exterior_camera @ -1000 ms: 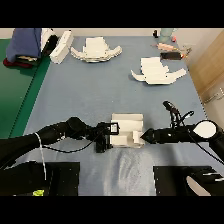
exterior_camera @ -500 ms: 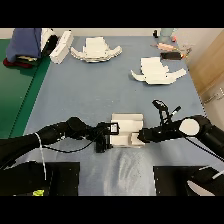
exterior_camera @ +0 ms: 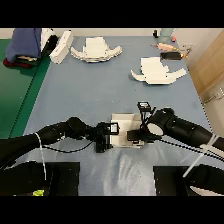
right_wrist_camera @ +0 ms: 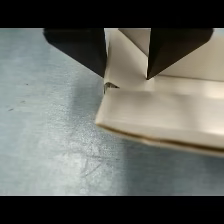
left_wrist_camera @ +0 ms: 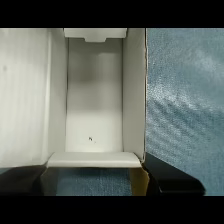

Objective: Fold the box.

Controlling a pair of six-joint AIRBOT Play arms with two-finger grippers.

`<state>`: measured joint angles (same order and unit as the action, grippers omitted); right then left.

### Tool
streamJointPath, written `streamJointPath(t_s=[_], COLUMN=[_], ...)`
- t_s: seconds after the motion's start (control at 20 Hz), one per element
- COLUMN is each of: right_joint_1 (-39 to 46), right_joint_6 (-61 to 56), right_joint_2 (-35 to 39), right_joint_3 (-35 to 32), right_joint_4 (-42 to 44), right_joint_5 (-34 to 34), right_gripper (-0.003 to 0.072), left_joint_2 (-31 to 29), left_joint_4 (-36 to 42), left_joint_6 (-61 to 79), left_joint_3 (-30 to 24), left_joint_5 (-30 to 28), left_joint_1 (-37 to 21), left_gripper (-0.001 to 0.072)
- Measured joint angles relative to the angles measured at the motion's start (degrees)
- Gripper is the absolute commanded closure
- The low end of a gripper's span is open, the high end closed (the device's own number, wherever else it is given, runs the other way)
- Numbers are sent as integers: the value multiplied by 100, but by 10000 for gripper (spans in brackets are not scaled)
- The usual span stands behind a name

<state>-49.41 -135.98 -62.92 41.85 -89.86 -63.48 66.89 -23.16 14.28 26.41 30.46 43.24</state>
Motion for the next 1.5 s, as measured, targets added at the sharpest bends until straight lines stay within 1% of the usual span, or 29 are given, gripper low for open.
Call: streamJointPath(t_s=[0.15, 0.25, 0.3, 0.35, 0.4, 0.45, 0.5, 0.55, 0.8, 0.85, 0.9, 0.95, 1.25, 1.3, 1.35, 1.5], right_joint_1=[-103, -131, -144, -155, -157, -157, -168, -166, -168, -168, -170, -166, -168, -168, -168, -166], right_joint_6=[-376, -540, -614, -671, -717, -754, -778, -802, -841, -841, -841, -835, -529, -476, -428, -345], right_joint_2=[-356, -476, -514, -540, -557, -570, -579, -586, -601, -601, -601, -608, -522, -485, -442, -221], right_joint_3=[179, 234, 251, 264, 271, 278, 284, 291, 293, 293, 291, 286, 308, 334, 376, 592], right_joint_4=[-260, -385, -431, -483, -514, -549, -570, -570, -614, -619, -647, -684, -352, -315, -271, -302], right_joint_5=[-264, -376, -409, -463, -509, -518, -542, -553, -601, -610, -656, -737, -671, -675, -715, -1062], right_gripper=[323, 356, 416, 429, 509, 569, 664, 686, 685, 588, 381, 299, 297, 213, 146, 147], left_joint_2=[0, 0, 0, 0, 0, 0, 0, 2, 2, 4, 2, 0, 0, 0, 0, 0], left_joint_4=[2, 2, 4, 4, 7, 15, 13, -2, 2, 2, 11, 13, -2, 0, 0, 0], left_joint_6=[0, 0, 0, -2, -2, -2, -2, -7, 0, 0, -2, 0, 0, 0, 0, 0], left_joint_3=[0, 0, 0, 0, 0, 0, 2, 0, 0, 0, 0, 2, 2, 2, 2, 2], left_joint_5=[-2, 0, -2, -4, -2, -2, 0, -4, 0, 2, 7, 9, 4, 2, 2, 2], left_joint_1=[0, 0, 0, 0, 0, 0, 0, 2, 4, 4, 4, 4, 0, 0, 0, 0], left_gripper=[165, 165, 165, 165, 165, 164, 165, 165, 164, 164, 164, 165, 165, 165, 165, 165])
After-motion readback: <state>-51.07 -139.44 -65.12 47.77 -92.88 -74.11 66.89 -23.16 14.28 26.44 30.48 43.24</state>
